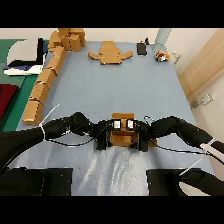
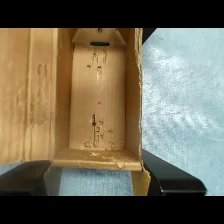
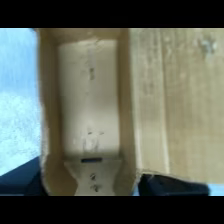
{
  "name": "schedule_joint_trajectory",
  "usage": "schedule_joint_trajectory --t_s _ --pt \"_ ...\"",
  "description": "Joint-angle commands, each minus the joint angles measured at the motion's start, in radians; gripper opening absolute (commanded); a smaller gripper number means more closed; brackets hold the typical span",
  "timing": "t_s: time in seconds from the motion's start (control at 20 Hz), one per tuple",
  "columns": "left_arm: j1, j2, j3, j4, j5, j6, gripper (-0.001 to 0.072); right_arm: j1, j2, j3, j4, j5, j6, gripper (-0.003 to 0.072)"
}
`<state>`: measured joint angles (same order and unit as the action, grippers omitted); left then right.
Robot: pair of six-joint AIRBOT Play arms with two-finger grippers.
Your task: Fold the box.
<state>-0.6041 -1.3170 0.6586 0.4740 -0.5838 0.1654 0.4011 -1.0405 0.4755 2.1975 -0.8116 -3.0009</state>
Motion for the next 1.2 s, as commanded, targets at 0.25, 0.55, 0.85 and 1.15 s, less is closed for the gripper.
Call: schedule_joint_trajectory --t_s 0.25,0.55,0.85,1.15 --pt "0.001 -0.001 0.000 0.000 0.007 0.000 0.0454 -0.035 0.060 0.020 -0.083 -0.063 0.180 0.0714" --pt "0.001 0.000 0.000 0.000 0.007 0.000 0.0454 -0.059 0.172 0.020 -0.217 -0.094 0.462 0.0712" --pt "0.001 -0.001 0.000 0.000 0.007 0.000 0.0454 -0.059 0.368 0.020 -0.184 -0.383 0.767 0.0707" --pt "0.001 -0.001 0.000 0.000 0.007 0.000 0.0454 -0.058 0.433 0.020 -0.009 -0.553 0.918 0.0707"
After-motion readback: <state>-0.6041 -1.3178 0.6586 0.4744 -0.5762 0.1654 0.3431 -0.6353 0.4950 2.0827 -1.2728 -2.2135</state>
